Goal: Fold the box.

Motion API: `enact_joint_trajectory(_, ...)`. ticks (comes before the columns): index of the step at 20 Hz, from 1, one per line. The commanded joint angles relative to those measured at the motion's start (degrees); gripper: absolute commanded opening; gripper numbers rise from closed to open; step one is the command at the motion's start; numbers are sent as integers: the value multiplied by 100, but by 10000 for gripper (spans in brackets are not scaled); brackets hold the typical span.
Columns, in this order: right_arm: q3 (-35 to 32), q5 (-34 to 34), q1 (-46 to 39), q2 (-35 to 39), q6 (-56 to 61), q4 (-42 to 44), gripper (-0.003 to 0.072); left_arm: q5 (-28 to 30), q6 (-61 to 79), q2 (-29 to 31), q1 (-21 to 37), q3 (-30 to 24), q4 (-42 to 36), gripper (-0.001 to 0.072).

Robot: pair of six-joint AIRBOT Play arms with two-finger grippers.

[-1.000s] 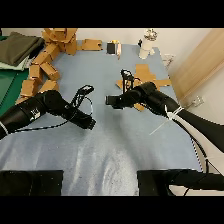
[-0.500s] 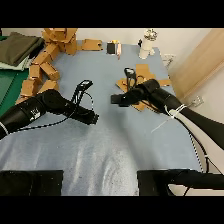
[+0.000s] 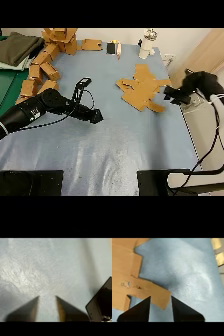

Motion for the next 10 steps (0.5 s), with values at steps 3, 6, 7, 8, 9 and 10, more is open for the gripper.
enact_joint_trajectory(3, 42, -328, -1185, -588, -1366, 1847, 404, 35, 0, -2, 7, 7, -247, 509)
enact_joint_trajectory(6, 42, -492, -1128, -809, -1493, 1982, 404, 37, -101, -2, 11, 4, -247, 510)
enact_joint_trajectory(7, 39, -632, -1088, -881, -1554, 2105, 404, 33, -103, -2, 11, 7, -247, 510)
enact_joint_trajectory(8, 39, -776, -1023, -922, -1633, 2175, 404, 28, -114, -2, 11, 7, -256, 510)
enact_joint_trajectory(9, 39, -863, -946, -940, -1663, 2194, 404, 28, -142, -2, 11, 4, -267, 510)
enact_joint_trajectory(10, 39, -879, -857, -940, -1685, 2201, 404, 26, -144, -2, 11, 7, -286, 510)
